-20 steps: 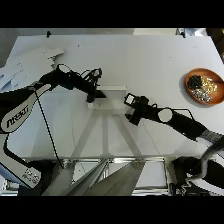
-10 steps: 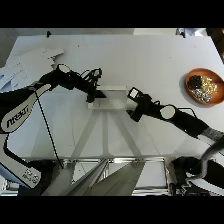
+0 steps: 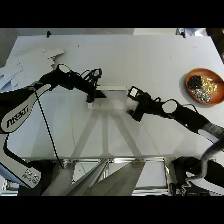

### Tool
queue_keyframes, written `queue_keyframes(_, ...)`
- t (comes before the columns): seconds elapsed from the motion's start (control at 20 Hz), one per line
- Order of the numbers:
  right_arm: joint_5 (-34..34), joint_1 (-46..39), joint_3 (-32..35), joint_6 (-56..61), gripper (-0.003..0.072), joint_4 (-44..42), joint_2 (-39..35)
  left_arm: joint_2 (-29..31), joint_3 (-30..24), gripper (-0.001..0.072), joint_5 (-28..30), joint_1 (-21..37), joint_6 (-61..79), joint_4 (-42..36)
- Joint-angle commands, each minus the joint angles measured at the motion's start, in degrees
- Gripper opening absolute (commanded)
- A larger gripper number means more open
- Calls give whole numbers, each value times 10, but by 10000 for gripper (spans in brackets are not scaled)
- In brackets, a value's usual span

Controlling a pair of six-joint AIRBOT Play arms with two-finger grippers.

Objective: Fold the box and place the chain.

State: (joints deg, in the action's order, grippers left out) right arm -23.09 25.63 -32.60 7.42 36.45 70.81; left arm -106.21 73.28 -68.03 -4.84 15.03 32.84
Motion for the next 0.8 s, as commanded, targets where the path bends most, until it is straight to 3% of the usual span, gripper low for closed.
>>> queue_keyframes(0.0, -34, -1, -2, -5, 670, 16, 23, 0, 0, 12, 1, 0, 0, 0)
queue_keyframes(0.25, -34, -1, -2, -4, 670, 32, 29, 0, 0, 12, 1, 0, 0, 0)
queue_keyframes(0.6, -24, -1, -2, -67, 670, -86, 30, 0, 0, 12, 1, 0, 0, 0)
queue_keyframes(0.75, -10, -1, -2, -75, 670, -89, 30, 0, 0, 12, 1, 0, 0, 0)
